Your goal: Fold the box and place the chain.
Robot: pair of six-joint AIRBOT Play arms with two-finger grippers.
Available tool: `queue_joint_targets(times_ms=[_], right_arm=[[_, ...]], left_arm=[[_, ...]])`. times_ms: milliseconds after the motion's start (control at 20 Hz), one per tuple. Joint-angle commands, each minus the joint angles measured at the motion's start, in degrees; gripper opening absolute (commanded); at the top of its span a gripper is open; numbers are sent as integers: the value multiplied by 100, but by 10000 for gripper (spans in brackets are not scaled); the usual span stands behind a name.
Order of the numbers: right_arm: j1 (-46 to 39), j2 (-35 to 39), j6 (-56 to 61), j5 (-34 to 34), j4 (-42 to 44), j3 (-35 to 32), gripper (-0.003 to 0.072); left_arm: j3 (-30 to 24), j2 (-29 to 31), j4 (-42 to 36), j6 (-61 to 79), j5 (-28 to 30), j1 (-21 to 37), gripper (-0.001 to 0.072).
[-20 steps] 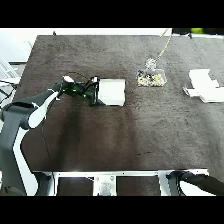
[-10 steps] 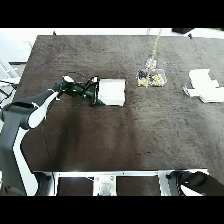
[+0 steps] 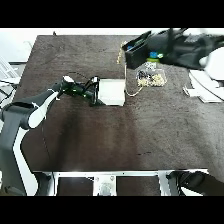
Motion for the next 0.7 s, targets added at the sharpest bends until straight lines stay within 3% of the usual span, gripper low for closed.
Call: queue_joint_targets(times_ms=[0,350,650], right_arm=[[20,-411,114,-549,114,-299,7],[20,-973,116,-870,422,-337,7],[-26,-2096,107,-1729,461,-1373,5]], left_arm=[[2,2,0,2,0,2,339],[2,2,0,2,0,2,339],[2,2,0,2,0,2,339]])
